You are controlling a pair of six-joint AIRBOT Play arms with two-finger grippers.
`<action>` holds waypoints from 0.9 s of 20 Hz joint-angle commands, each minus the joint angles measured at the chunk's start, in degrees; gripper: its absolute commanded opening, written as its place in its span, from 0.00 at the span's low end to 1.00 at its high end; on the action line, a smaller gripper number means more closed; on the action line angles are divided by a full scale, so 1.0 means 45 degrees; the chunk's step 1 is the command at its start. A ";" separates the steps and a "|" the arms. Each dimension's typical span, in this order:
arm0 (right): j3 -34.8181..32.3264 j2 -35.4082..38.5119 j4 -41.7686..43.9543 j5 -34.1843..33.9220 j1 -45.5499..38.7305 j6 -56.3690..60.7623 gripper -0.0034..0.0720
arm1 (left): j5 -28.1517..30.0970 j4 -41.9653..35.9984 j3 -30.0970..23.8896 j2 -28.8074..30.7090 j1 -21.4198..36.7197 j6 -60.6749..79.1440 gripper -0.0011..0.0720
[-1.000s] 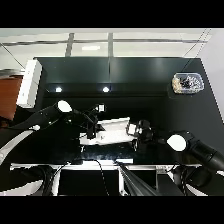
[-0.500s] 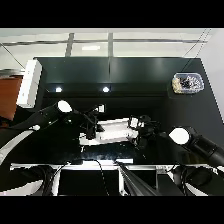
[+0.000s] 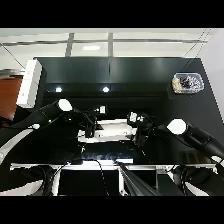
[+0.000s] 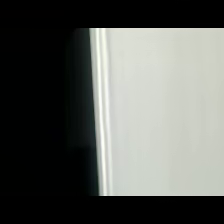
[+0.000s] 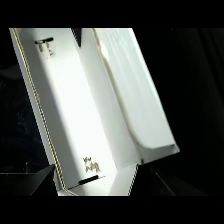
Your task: Fold the box and place the chain.
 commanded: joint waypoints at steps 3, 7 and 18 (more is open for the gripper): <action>0.0141 -0.0209 0.1273 0.0243 -0.0073 -0.1360 0.98 | 0.0209 0.0374 0.0194 0.0000 -0.0039 0.0393 0.05; 0.0141 -0.0636 0.1491 0.0447 -0.0073 -0.1656 0.98 | 0.0209 0.0374 0.0257 0.0000 -0.0039 0.0389 0.05; 0.0136 -0.2263 0.2336 0.0617 -0.0063 -0.3259 0.97 | 0.0204 0.0374 0.0257 -0.0005 -0.0039 0.0384 0.05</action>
